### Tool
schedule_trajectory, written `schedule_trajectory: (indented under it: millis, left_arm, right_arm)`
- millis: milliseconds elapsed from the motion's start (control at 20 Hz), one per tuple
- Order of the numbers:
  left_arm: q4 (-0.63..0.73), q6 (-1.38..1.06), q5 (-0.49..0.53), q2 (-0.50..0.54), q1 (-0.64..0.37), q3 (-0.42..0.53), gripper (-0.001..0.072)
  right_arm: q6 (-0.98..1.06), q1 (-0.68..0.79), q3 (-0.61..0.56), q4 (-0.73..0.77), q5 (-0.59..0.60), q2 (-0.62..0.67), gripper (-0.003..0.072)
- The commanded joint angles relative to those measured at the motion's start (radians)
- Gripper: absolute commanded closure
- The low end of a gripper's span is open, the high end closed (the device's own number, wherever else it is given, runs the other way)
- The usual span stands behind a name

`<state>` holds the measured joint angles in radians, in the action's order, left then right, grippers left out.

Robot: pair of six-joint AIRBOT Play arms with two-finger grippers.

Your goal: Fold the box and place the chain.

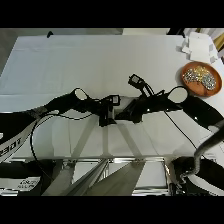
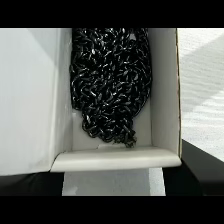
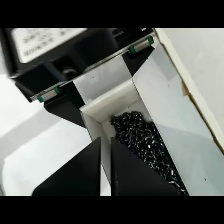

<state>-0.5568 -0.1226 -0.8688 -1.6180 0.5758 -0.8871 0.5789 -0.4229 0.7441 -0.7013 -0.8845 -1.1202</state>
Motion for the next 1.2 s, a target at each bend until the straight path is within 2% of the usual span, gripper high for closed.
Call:
schedule_trajectory:
  millis: [0,100,300,550,700,850,1150]
  left_arm:
    - [0.0,0.0,0.001,0.0,-0.001,0.0,0.0437]
    - [0.0,0.0,0.0,0.0,-0.001,0.0,0.0437]
    - [0.0,0.0,0.001,0.0,-0.001,0.0,0.0437]
    - [0.0,0.0,0.0,0.0,-0.001,0.0,0.0437]
    - [0.0,0.0,0.0,0.0,-0.001,0.0,0.0437]
    - [0.0,0.0,0.0,0.0,-0.001,0.0,0.0437]
    - [0.0,0.0,0.001,0.0,-0.001,0.0,0.0437]
  right_arm:
    - [0.001,-0.001,0.004,-0.079,-0.006,0.096,0.0653]
    - [0.004,0.019,0.009,-0.132,-0.025,0.164,0.0674]
    - [0.137,0.194,0.109,-0.135,-0.193,0.185,0.0674]
    - [0.145,0.385,0.216,-0.174,-0.147,0.169,0.0674]
    - [0.16,0.433,0.321,-0.174,-0.148,0.087,0.0674]
    - [0.157,0.416,0.392,-0.165,-0.148,-0.059,0.0674]
    - [0.004,0.263,0.394,-0.158,-0.145,-0.303,0.0674]
